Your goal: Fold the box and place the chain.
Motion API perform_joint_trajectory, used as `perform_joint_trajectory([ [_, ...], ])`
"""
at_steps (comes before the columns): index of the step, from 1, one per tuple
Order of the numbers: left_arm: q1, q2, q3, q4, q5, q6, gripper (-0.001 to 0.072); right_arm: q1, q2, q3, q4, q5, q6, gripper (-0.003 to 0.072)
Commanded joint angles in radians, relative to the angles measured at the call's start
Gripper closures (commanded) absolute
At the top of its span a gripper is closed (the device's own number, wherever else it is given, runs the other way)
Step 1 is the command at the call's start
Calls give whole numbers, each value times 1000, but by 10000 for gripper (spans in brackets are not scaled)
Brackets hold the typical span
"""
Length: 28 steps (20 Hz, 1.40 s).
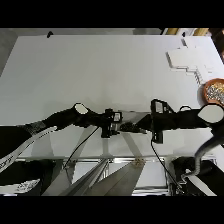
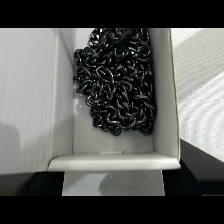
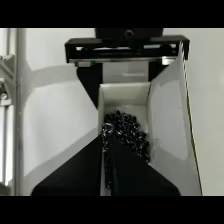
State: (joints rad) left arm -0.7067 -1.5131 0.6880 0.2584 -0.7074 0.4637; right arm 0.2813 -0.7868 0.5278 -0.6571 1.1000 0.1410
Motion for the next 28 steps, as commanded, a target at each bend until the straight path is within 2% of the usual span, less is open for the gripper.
perform_joint_trajectory([
  [1, 1, 0, 0, 0, 0, 0, 457, 92, -78, -5, -42, -203, 167, 536],
  [2, 1, 0, 0, 0, 0, 0, 457, 102, -92, -4, -43, -230, 177, 483],
  [4, 1, 0, 0, 0, 0, 0, 457, 104, -98, 37, -61, -196, 190, 484],
  [7, 1, 0, 0, 0, 0, 0, 457, 104, -101, 219, -185, -69, 284, 491],
  [8, 1, 0, 0, 0, 0, 0, 457, 104, -111, 297, -232, -37, 310, 527],
  [10, 1, 0, 0, 0, 0, 0, 457, 101, -144, 421, -320, -19, 335, 671],
  [12, 1, 0, 0, 0, 0, 0, 457, 75, -195, 473, -362, -55, 382, 668],
  [16, 1, 0, 0, 0, 0, 0, 457, 30, -340, 472, -455, -37, 492, 668],
  [18, 1, 0, 0, 0, 0, 0, 457, 30, -384, 472, -447, -11, 492, 668],
  [21, 1, 0, 0, 0, 0, 0, 457, 31, -396, 450, -348, -30, 491, 668],
  [28, 1, 0, 0, 0, 0, 0, 457, 136, -362, 335, -367, -18, 483, 667],
])
